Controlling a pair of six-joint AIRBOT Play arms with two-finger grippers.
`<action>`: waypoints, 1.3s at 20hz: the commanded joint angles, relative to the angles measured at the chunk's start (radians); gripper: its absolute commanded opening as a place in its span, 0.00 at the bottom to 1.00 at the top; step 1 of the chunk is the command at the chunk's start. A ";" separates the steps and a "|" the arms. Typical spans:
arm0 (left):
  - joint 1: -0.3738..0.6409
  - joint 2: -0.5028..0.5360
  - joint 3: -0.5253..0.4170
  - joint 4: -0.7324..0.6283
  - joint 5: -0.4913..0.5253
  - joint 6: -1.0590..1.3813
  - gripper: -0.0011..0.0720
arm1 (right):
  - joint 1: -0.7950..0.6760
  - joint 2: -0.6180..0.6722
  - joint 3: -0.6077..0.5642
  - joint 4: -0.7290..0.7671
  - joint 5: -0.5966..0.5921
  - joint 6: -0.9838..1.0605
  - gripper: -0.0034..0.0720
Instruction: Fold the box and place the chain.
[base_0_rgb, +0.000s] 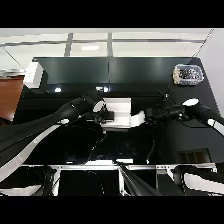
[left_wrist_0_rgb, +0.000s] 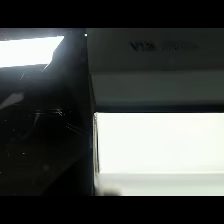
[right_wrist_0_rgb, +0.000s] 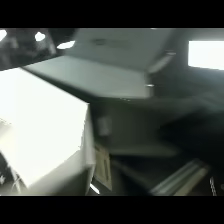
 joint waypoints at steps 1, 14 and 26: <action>0.000 0.000 0.000 0.000 0.000 0.000 0.05 | 0.024 -0.011 0.089 -0.035 0.089 0.005 0.83; 0.000 0.000 0.000 -0.001 0.000 0.000 0.05 | 0.236 -0.011 0.177 -0.108 -0.002 0.204 0.59; 0.000 0.000 0.000 -0.001 0.000 0.000 0.05 | 0.487 -0.012 0.331 -0.700 -0.126 0.805 0.51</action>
